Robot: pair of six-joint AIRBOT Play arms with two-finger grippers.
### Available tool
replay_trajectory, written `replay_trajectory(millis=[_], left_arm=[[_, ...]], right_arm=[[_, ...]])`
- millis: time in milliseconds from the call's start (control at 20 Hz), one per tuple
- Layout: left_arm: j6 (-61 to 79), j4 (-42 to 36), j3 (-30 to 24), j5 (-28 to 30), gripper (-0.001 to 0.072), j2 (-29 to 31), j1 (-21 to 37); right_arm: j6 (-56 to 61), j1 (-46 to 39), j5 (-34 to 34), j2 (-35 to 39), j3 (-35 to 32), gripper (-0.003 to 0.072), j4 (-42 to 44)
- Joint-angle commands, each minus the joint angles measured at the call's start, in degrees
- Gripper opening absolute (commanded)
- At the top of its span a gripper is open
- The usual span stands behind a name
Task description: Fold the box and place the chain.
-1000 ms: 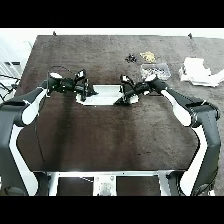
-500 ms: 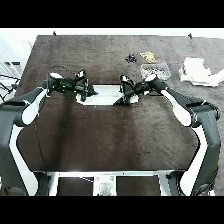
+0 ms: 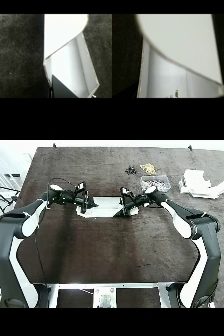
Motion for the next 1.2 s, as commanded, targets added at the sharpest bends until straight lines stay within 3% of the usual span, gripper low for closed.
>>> replay_trajectory(millis=[0,650,700,750,1150], left_arm=[[0.0,0.0,-0.02,0.02,0.0021,0.02,-0.02],[0.0,0.0,-0.02,0.02,0.0021,0.02,-0.02],[0.0,0.0,-0.02,0.04,0.0021,0.02,-0.02],[0.0,0.0,-0.02,0.04,0.0021,0.02,-0.02],[0.0,0.0,-0.02,0.02,0.0021,0.02,-0.02]], right_arm=[[0.39,0.0,0.09,-0.04,-0.09,0.0435,-0.04],[0.39,-0.15,0.28,-0.04,-0.09,0.0437,-0.07],[0.39,-0.15,0.28,-0.04,-0.09,0.0468,-0.09],[0.42,-0.15,0.11,-0.04,-0.09,0.056,-0.09],[0.39,-0.46,-0.55,-0.04,-0.09,0.061,-0.09]])
